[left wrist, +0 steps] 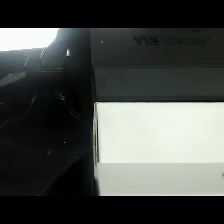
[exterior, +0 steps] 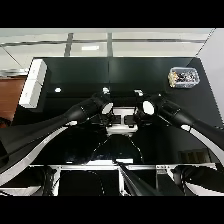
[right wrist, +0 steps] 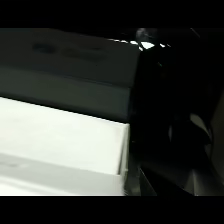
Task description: Fold the box and place the chain.
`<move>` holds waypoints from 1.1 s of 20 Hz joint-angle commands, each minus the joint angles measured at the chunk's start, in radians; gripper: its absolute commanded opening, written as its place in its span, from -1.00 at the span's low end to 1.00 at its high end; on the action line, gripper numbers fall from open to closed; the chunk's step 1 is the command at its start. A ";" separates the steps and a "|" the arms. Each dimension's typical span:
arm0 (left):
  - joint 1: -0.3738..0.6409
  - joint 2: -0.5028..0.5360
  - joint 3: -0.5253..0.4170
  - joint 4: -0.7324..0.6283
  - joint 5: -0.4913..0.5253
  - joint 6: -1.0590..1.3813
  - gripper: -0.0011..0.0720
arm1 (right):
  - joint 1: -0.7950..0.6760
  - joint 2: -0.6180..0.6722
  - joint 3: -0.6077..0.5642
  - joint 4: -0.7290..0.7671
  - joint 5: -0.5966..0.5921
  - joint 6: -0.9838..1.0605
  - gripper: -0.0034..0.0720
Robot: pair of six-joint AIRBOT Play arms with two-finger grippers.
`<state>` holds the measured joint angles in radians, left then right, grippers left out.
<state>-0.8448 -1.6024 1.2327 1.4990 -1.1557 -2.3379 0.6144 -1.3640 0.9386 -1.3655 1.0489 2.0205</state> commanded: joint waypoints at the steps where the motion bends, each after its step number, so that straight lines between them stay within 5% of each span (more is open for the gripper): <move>1: 0.000 0.000 0.000 0.003 -0.004 0.000 -0.90 | 0.003 -0.031 0.017 -0.020 0.070 0.037 -0.02; 6: 0.000 0.000 0.000 0.003 -0.004 0.000 -0.90 | 0.004 -0.038 0.017 -0.015 0.054 0.054 -0.03; 8: 0.000 0.000 0.000 0.003 -0.004 0.000 -0.90 | 0.004 -0.051 0.017 0.008 0.049 0.055 -0.30; 9: 0.000 0.000 0.000 0.004 -0.004 0.000 -0.90 | 0.003 -0.055 0.017 0.026 0.038 0.037 -0.86; 14: 0.000 0.000 0.000 0.003 -0.004 0.000 -0.90 | 0.003 -0.055 0.017 0.055 0.003 0.021 -0.86; 15: 0.000 0.000 0.000 0.003 -0.004 0.000 -0.89 | 0.003 -0.055 0.017 0.055 0.005 0.022 -0.70; 16: 0.000 0.000 0.000 0.003 -0.004 0.000 -0.90 | 0.003 -0.055 0.018 0.056 0.004 0.022 -0.32; 17: 0.000 0.000 0.000 0.004 -0.001 0.000 -0.90 | 0.003 -0.055 0.020 0.056 0.008 0.021 -0.32; 20: 0.000 0.000 0.000 0.003 0.003 0.000 -0.89 | 0.003 -0.054 0.020 0.052 0.009 0.021 -0.33; 22: 0.000 0.000 0.000 0.003 0.003 0.000 -0.90 | 0.003 -0.054 0.020 0.047 0.008 0.021 -0.86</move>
<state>-0.8444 -1.6024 1.2327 1.5051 -1.1603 -2.3375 0.6174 -1.4189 0.9577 -1.3228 1.0599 2.0499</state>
